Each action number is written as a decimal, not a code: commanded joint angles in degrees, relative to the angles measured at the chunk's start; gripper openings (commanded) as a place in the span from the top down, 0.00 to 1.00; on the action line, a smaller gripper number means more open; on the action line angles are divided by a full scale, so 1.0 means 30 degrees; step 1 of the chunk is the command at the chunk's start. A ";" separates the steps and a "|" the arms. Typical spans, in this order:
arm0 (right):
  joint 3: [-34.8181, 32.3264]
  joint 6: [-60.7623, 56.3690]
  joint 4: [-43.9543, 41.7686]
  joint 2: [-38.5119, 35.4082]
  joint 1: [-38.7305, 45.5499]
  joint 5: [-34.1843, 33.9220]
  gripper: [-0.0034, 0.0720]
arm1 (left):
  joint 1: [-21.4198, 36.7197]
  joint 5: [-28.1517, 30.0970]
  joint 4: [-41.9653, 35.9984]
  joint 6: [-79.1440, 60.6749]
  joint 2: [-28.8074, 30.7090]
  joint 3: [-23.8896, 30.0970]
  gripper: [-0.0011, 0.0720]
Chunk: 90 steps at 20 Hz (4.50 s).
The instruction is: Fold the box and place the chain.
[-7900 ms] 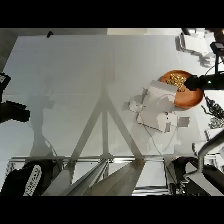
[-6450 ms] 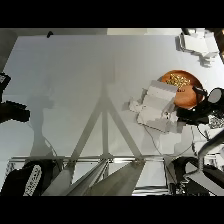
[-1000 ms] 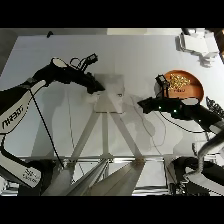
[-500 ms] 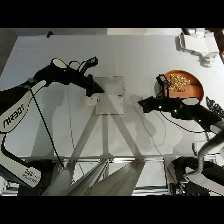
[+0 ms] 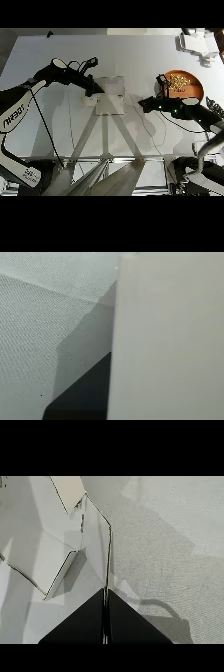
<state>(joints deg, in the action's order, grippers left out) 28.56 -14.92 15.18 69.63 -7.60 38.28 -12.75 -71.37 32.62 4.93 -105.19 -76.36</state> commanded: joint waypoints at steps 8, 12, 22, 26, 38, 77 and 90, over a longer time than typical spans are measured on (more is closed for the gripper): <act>0.0000 -0.0080 -0.0306 0.0007 -0.0022 0.0015 0.59 | -0.0007 0.0415 -0.0095 0.0066 0.0007 -0.0007 0.98; 0.0007 -0.0073 -0.1122 -0.0452 0.0000 0.0015 0.41 | 0.0000 0.0583 -0.0095 0.0051 0.1450 -0.0007 0.98; 0.0007 -0.0087 0.1909 -0.6805 0.0000 -0.3366 0.42 | -0.0525 -0.0780 0.5326 -0.0015 0.8837 0.3963 0.99; 0.0007 -0.0080 0.2040 -0.8575 0.0000 -0.5748 0.42 | -0.0663 0.2339 0.0197 -0.3264 0.7584 0.6419 0.99; 0.0000 -0.0080 0.2863 -0.8604 -0.0007 -0.6630 0.43 | -0.1668 0.5727 -0.2586 -0.6892 0.3912 0.6455 0.98; 0.0000 -0.0080 0.2856 -0.8604 -0.0007 -0.6615 0.43 | -0.2922 0.5566 -0.1574 -0.7643 0.1042 0.3665 0.98; 0.0474 0.6084 0.4656 -0.9551 -0.0809 0.4728 0.31 | -0.2929 0.5515 -0.1581 -0.7643 0.1042 0.3665 0.98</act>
<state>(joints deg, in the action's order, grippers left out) 29.71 -6.20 25.41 41.32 -8.58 39.90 -21.50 -54.76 27.86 -18.00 -102.02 -65.39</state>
